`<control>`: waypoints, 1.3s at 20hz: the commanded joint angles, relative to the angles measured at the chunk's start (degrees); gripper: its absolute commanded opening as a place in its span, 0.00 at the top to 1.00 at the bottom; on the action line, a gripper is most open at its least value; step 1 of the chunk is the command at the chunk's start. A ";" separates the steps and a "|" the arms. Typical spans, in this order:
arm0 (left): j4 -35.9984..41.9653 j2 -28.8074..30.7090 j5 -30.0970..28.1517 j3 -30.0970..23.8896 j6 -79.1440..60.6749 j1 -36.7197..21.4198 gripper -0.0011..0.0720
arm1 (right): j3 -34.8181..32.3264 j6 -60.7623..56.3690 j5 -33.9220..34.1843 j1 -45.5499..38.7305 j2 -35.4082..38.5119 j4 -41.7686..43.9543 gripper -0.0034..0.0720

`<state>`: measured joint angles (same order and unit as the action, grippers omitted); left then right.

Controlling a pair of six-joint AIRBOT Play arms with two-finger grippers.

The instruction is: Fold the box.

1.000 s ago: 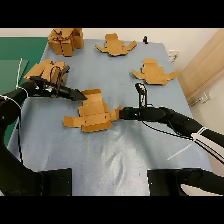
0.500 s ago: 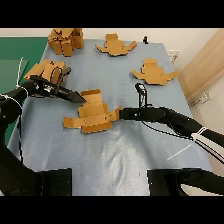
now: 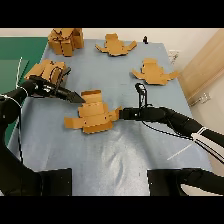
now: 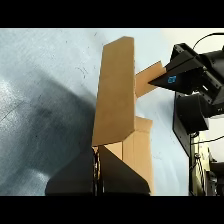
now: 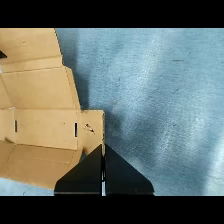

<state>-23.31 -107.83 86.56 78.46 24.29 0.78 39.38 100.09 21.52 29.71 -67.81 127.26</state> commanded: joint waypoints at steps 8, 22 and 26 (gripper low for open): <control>2.62 0.07 3.69 2.21 -6.99 0.20 0.97 | 6.75 0.90 24.76 -1.77 7.41 -37.35 0.15; -5.42 4.04 5.99 4.98 -20.48 5.86 0.97 | 11.47 28.26 21.38 19.02 -5.97 -34.38 0.16; -6.93 4.02 3.85 4.96 -20.46 5.53 0.97 | 11.50 26.95 9.29 20.00 -7.39 -35.58 0.16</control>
